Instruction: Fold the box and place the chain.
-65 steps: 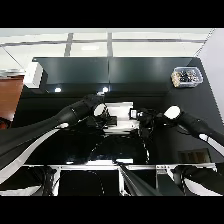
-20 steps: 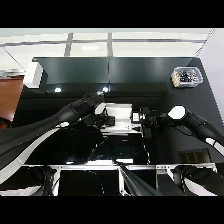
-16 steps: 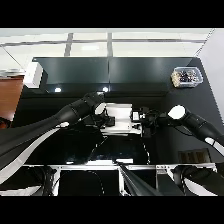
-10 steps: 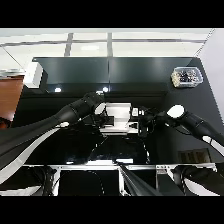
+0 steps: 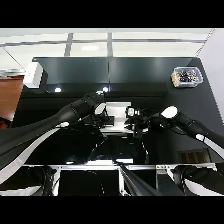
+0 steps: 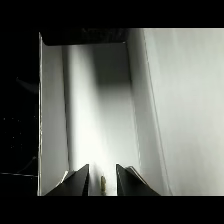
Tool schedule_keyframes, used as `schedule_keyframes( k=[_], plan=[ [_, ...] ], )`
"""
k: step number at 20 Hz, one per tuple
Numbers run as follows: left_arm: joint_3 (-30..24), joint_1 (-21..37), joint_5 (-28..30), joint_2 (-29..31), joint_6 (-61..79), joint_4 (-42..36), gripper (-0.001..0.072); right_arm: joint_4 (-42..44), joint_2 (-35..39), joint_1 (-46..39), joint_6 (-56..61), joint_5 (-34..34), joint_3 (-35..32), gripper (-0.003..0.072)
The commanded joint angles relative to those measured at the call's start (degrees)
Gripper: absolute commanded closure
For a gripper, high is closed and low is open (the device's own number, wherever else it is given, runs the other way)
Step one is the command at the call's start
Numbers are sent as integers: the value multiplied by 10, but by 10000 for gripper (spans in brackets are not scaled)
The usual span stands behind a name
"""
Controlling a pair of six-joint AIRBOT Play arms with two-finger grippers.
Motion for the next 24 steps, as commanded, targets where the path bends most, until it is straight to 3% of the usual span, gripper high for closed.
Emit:
schedule_keyframes(
  k=[1,7,8,9,10,11,12,13,14,15,16,17,18,24],
  plan=[
    [1,0,0,0,0,0,684,0,-2,1,0,-8,0,486],
    [1,0,0,0,0,-2,684,0,-2,1,0,-10,0,479],
    [1,0,0,0,0,-2,684,1,-2,1,1,-11,0,359],
    [1,0,0,0,0,-2,684,0,-2,1,7,-14,0,328],
    [1,0,1,0,0,-2,684,0,-2,1,9,-14,0,343],
    [1,0,1,0,0,-2,684,0,-2,1,9,-12,0,522],
    [1,1,0,0,0,-2,684,0,-2,1,9,-12,0,549],
    [1,1,-1,0,0,-2,684,5,-2,1,9,-16,0,347],
    [1,0,1,0,0,-2,684,7,-2,1,9,-19,0,298],
    [1,0,2,0,0,-2,685,7,-2,1,9,-19,0,568],
    [1,0,2,0,0,-2,684,10,-2,1,9,-19,0,496],
    [1,0,2,0,0,-2,684,19,-2,2,22,-14,0,482],
    [1,0,1,0,0,-2,685,21,-1,2,43,-7,0,689],
    [1,0,2,0,0,-11,684,-15,31,-15,187,22,0,675]
  ],
)
